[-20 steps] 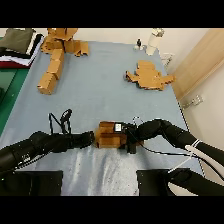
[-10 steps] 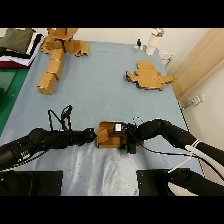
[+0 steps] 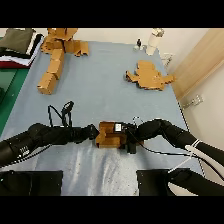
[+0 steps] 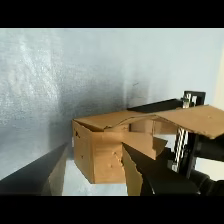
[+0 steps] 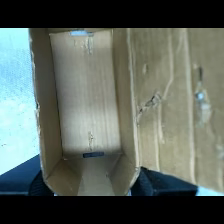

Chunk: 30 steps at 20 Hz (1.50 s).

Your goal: Fold the box.

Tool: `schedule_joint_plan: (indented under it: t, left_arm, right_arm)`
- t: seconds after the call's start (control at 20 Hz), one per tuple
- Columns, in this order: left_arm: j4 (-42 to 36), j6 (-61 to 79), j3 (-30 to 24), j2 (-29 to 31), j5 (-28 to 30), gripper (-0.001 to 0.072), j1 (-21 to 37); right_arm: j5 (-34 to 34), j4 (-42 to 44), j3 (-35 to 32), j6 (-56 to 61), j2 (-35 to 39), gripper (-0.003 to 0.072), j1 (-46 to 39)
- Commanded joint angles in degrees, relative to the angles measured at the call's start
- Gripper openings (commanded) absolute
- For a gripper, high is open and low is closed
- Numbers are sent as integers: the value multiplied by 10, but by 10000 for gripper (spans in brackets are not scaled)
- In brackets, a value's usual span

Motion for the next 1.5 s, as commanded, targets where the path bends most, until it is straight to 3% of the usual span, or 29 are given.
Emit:
schedule_joint_plan:
  t: [0.0, 0.25, 0.45, 0.65, 0.95, 1.1, 1.2, 1.45]
  left_arm:
    - [-5, 8, 3, -14, -8, 534, -28]
    - [-14, 8, 15, -37, -24, 534, -62]
    - [-6, 7, 15, -37, -87, 532, -62]
    - [-6, 7, 13, -37, -92, 532, -62]
    - [2, 7, 36, -70, 8, 533, -62]
    - [10, 2, 70, -101, 25, 533, -67]
    - [59, -40, 100, -119, 34, 532, -81]
    - [249, -208, 178, -145, 154, 532, -115]
  right_arm:
    - [0, 0, 0, 0, 0, 601, 0]
    - [0, 0, 0, 0, 0, 600, 0]
    - [0, 0, 0, 0, 0, 601, 0]
    - [0, 0, 0, 0, 0, 601, 0]
    - [0, 0, 0, 0, 0, 601, 0]
    - [0, 0, 0, 0, 0, 600, 0]
    - [0, 0, 0, 0, 0, 601, 0]
    - [0, 0, 0, 0, 0, 601, 0]
